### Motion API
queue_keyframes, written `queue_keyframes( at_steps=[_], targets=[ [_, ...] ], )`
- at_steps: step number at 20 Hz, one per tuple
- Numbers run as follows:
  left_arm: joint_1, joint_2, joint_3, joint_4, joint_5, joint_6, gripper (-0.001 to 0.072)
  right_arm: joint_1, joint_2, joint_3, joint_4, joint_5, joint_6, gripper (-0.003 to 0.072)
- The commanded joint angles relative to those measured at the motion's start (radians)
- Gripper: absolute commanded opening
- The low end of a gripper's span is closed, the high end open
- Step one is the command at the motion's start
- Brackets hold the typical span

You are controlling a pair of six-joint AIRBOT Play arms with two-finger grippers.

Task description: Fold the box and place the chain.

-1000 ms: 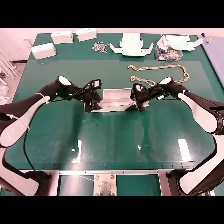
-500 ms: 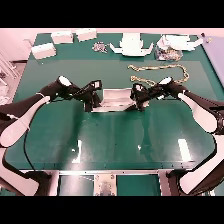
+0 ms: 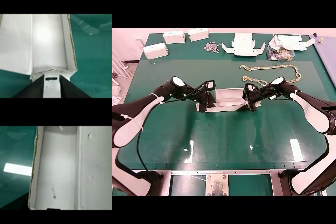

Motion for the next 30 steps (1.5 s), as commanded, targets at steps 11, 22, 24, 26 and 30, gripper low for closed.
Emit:
queue_keyframes(
  at_steps=[11,22,24,26,30],
  targets=[
    [-0.003,-0.051,0.003,-0.165,0.075,0.208,0.0320,0.000,0.000,0.000,0.000,0.001,0.000,0.0497],
    [-0.003,-0.051,0.003,-0.163,0.073,0.204,0.0712,0.000,0.000,0.000,0.000,0.000,0.000,0.0497],
    [-0.003,-0.051,0.003,-0.163,0.074,0.205,0.0712,0.000,0.000,0.000,0.000,0.000,0.000,0.0497],
    [-0.003,-0.051,0.003,-0.164,0.070,0.205,0.0711,0.000,0.000,0.000,0.000,0.001,0.000,0.0497],
    [-0.003,-0.050,0.003,-0.164,0.105,0.219,0.0710,0.000,0.000,0.000,0.000,0.001,0.000,0.0497]
  ],
)
